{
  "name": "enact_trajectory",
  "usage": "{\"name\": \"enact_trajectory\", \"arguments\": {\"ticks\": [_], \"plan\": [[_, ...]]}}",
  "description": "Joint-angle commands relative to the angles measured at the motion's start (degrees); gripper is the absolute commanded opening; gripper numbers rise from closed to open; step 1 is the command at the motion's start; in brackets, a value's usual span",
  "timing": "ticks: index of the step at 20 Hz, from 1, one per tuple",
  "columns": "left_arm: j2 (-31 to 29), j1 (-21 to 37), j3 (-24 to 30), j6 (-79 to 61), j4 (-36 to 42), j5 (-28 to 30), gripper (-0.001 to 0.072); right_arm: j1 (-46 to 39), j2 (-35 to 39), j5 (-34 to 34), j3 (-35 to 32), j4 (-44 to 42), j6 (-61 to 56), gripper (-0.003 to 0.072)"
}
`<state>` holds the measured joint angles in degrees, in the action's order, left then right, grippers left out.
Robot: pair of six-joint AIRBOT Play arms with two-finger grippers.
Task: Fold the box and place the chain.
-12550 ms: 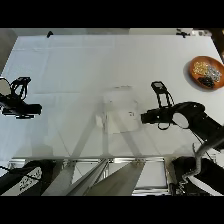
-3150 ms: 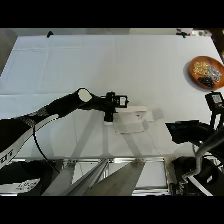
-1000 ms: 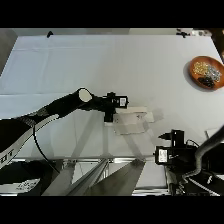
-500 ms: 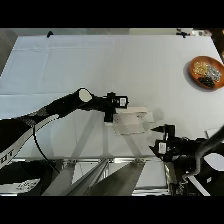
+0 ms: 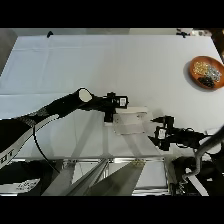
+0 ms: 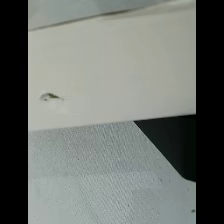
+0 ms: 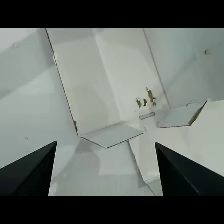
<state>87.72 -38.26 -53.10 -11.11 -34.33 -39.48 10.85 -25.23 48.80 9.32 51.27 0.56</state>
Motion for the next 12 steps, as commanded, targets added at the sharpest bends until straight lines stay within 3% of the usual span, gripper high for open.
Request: {"name": "enact_trajectory", "arguments": {"ticks": [1,5,12], "plan": [[0.0,0.0,0.0,0.0,0.0,0.0,0.0013,-0.6,-5.6,-2.8,0.0,2.2,3.0,0.0700],[0.0,0.0,0.0,0.0,0.0,0.0,0.0013,-0.6,-8.5,-7.3,0.0,0.5,3.5,0.0714],[0.0,0.0,0.0,0.0,0.0,0.0,0.0013,-0.5,-10.4,-7.9,0.0,-5.8,10.2,0.0715]]}}
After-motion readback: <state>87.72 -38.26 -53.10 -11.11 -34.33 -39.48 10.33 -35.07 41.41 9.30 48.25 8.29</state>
